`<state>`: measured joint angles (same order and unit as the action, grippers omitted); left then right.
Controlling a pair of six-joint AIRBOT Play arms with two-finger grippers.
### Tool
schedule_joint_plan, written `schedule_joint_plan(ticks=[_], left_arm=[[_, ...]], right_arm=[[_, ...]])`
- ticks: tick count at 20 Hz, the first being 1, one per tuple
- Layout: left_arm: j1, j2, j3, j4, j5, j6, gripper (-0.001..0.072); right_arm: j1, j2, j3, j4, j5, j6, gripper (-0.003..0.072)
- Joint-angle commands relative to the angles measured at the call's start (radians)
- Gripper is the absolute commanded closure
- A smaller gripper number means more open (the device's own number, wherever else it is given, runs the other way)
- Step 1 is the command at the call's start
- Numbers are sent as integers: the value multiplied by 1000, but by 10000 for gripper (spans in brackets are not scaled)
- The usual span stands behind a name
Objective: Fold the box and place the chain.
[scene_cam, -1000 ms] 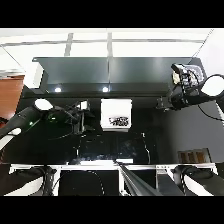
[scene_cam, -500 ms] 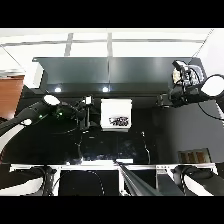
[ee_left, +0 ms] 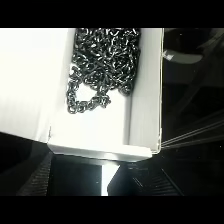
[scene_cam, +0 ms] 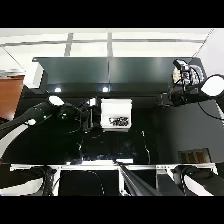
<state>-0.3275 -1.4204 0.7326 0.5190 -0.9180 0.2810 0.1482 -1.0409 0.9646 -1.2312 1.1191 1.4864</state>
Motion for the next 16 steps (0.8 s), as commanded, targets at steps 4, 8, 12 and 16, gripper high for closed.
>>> schedule_joint_plan(ticks=[4, 8, 12, 16], left_arm=[[-44, -12, 2, -1, 29, 30, -1], [-45, -12, 5, -9, 33, 30, -1], [-45, -12, 5, -16, 32, 30, -1], [-62, -12, 5, -16, 36, 31, 25]], right_arm=[[-1, 0, 0, 0, -1, 0, 313], [-1, 0, 0, -1, -1, 0, 313], [-1, 0, 0, 0, -1, -2, 313], [-1, 0, 0, 0, -2, -2, 313]])
